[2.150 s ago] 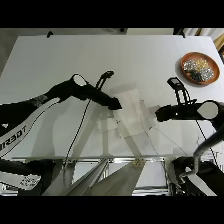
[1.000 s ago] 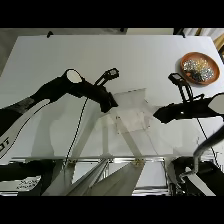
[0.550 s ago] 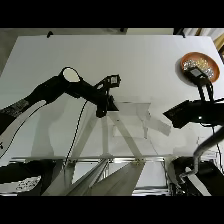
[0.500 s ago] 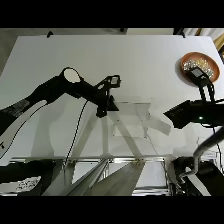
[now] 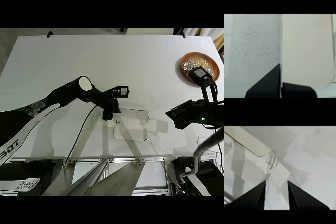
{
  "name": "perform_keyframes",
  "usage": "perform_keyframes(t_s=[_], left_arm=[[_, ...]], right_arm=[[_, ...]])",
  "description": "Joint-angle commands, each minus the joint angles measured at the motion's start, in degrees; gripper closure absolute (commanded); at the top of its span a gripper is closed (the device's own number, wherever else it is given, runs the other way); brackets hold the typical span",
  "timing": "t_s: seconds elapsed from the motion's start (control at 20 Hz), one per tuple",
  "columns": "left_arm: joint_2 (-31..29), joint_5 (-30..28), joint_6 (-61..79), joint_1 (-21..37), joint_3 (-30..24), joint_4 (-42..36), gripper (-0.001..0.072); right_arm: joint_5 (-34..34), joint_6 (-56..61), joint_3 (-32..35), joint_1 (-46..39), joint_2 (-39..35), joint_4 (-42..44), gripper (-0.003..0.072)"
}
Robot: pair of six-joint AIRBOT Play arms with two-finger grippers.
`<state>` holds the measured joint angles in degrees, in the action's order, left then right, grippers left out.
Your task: Fold the box and place the chain.
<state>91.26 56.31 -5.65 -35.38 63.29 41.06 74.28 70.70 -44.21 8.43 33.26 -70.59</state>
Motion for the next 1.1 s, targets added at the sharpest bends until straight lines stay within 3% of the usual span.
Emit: perform_keyframes(t_s=[0.0, 1.05], left_arm=[[1.3, -1.9, -1.3, -0.4, 0.0, -0.3, 0.0704], [1.7, -5.2, -9.2, -0.3, 0.0, -0.3, 0.0705]], right_arm=[[-0.1, 0.0, -0.1, 0.0, 0.0, -0.1, 0.0382], [-0.1, 0.0, -0.1, 0.0, 0.0, -0.1, 0.0382]])
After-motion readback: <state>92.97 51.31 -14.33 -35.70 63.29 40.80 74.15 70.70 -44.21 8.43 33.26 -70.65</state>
